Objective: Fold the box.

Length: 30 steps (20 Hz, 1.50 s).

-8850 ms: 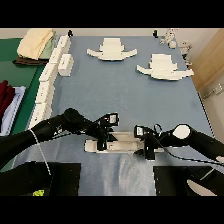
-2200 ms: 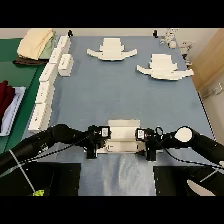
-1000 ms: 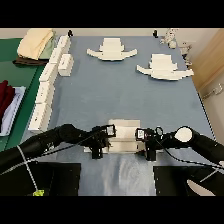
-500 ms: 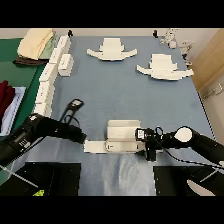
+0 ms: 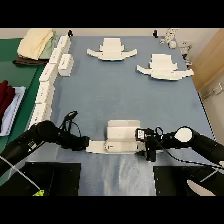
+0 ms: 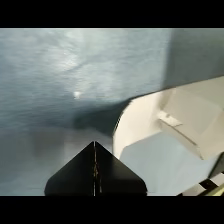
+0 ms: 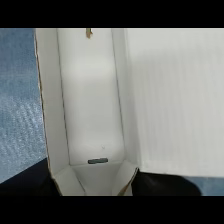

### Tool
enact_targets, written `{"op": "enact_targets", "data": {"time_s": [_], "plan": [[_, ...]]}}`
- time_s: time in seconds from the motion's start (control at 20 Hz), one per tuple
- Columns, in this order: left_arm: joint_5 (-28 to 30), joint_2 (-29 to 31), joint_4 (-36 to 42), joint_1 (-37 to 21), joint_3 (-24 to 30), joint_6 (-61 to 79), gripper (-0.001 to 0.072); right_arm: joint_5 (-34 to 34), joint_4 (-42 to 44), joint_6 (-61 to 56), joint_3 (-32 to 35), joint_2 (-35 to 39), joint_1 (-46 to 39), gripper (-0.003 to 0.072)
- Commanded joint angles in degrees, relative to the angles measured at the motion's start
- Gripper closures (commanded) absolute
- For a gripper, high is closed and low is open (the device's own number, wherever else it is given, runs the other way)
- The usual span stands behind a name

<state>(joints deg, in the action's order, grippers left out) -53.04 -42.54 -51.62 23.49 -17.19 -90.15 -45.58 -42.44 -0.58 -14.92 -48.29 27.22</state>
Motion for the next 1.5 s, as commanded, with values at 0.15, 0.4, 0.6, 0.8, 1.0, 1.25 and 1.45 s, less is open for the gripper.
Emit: {"op": "enact_targets", "data": {"time_s": [0.15, 0.4, 0.6, 0.8, 1.0, 1.25, 1.45], "plan": [[10.45, -0.61, 9.07, 10.56, 0.81, 0.26, 0.0692, 0.00, 0.02, 0.00, 0.00, 0.04, 0.02, 0.0182], [11.04, -0.59, 9.97, 11.13, 0.37, 0.20, 0.0693, 0.02, 0.02, 0.00, 0.00, 0.04, 0.02, 0.0182], [10.88, -0.59, 13.35, 11.19, -1.14, 2.29, 0.0691, 0.02, 0.02, 0.00, 0.00, 0.04, 0.04, 0.0182], [10.60, -0.61, 13.31, 11.06, -2.86, 2.10, 0.0520, 0.02, 0.02, 0.00, 0.00, 0.04, 0.02, 0.0182], [9.51, -0.61, 13.29, 11.06, -3.28, 1.81, 0.0258, 0.02, 0.02, 0.00, 0.00, 0.04, 0.02, 0.0182], [11.28, -0.70, 13.92, 11.21, -3.04, 1.84, 0.0257, 0.02, 0.02, 0.00, 0.00, 0.04, 0.02, 0.0182], [11.50, -3.28, 13.86, 13.90, -5.18, -1.22, 0.0258, 0.02, 0.02, 0.00, 0.00, 0.04, 0.02, 0.0183]]}}
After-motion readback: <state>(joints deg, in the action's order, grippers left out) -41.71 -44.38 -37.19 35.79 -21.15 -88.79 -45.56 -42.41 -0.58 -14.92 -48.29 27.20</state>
